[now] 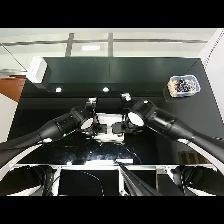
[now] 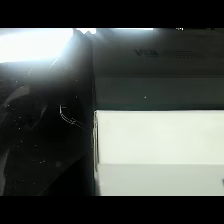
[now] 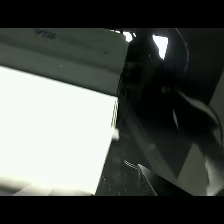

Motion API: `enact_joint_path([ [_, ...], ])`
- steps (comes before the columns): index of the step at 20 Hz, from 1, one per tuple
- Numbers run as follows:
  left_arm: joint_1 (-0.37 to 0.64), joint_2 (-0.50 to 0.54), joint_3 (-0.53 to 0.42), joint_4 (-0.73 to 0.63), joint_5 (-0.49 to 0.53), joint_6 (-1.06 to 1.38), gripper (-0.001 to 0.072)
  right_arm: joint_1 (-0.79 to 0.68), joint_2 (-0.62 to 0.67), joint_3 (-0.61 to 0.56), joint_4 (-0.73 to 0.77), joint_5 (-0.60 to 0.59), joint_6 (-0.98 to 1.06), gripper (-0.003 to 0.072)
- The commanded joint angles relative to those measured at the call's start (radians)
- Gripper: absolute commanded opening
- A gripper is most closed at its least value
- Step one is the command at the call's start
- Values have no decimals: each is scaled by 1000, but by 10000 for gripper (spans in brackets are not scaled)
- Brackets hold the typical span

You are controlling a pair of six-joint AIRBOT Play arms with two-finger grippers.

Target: Fold the box and place the chain.

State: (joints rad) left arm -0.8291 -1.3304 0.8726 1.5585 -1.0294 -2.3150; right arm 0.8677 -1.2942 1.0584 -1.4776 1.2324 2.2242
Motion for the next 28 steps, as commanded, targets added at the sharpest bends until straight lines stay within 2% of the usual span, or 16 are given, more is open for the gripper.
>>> enact_joint_path([
  [1, 0, 0, 1, 0, -3, 0, 24, -15, 105, 1, -10, 69, -131, 520],
  [3, 0, 0, 1, 0, -4, 0, 24, -28, 172, 1, -81, 122, -221, 519],
  [6, 1, 0, 1, 0, -3, 0, 24, -105, 233, 0, -388, 227, -283, 520],
  [7, 1, 0, 1, 0, -3, 0, 24, -151, 239, 0, -507, 218, -298, 520],
  [8, 0, 0, 1, 0, -3, 0, 24, -199, 240, -4, -604, 180, -307, 519],
  [10, 1, 0, 1, 0, 0, 0, 24, -331, 240, -36, -677, -19, -306, 521],
  [11, 1, 0, 1, 0, -1, 0, 24, -410, 238, -58, -666, -134, -296, 560],
  [12, 1, 0, 1, 0, -2, 0, 24, -495, 229, -79, -655, -238, -267, 711],
  [15, 1, 0, 1, 1, 0, 0, 24, -742, 142, -58, -545, -380, -259, 714],
  [19, 1, 0, 1, 0, 7, -2, 24, -961, -24, 53, -354, -429, -277, 712],
  [25, 1, 0, 1, 0, 5, -1, 24, -1036, -304, 272, -181, -352, -363, 701],
  [26, 1, 0, 1, 1, 5, -1, 24, -1036, -335, 300, -177, -346, -363, 642],
  [28, 1, 0, 1, 0, 5, -1, 24, -1036, -380, 333, -174, -343, -363, 587],
])
